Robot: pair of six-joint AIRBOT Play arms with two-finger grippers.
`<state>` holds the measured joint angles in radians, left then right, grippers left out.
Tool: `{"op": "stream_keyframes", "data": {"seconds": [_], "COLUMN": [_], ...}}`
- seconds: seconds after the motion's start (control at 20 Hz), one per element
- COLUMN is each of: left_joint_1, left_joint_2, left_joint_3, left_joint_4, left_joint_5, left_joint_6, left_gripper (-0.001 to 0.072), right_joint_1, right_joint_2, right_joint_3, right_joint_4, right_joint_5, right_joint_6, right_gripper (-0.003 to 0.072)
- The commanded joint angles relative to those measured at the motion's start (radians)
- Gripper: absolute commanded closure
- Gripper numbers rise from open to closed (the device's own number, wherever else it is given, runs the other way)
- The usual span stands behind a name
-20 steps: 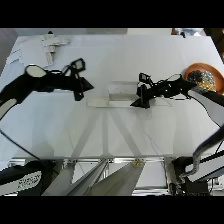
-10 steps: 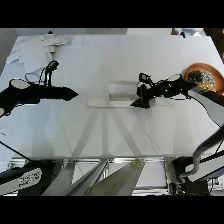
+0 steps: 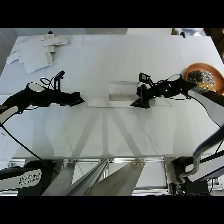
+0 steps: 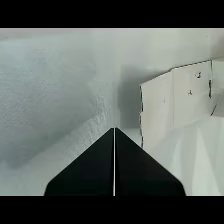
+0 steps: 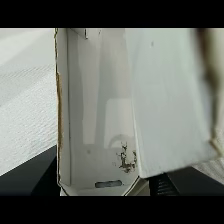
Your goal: Fold the box and place the chain.
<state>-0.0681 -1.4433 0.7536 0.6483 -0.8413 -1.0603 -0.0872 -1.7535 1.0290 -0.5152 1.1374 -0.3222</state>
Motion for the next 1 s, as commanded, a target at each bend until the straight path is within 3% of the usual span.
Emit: {"op": "stream_keyframes", "data": {"seconds": [0.0, 0.35, 0.8, 0.95], "left_joint_1": [-0.021, -0.069, -0.132, -0.187], "left_joint_2": [-0.006, -0.006, -0.006, -0.006], "left_joint_3": [0.001, 0.001, 0.029, 0.032], "left_joint_4": [0.056, 0.057, -0.044, -0.045], "left_joint_5": [0.034, 0.05, 0.042, 0.083], "left_joint_6": [-0.097, -0.097, -0.053, -0.039], "left_gripper": [0.0704, 0.0704, 0.0703, 0.0703], "right_joint_1": [0.001, 0.001, 0.001, 0.001], "right_joint_2": [0.0, 0.0, 0.0, 0.0], "right_joint_3": [0.0, 0.0, 0.0, 0.0], "right_joint_4": [0.0, 0.0, 0.0, 0.0], "right_joint_5": [0.0, 0.0, 0.0, 0.0], "right_joint_6": [0.0, 0.0, 0.0, 0.0], "right_gripper": [0.0249, 0.0249, 0.0249, 0.0249]}}
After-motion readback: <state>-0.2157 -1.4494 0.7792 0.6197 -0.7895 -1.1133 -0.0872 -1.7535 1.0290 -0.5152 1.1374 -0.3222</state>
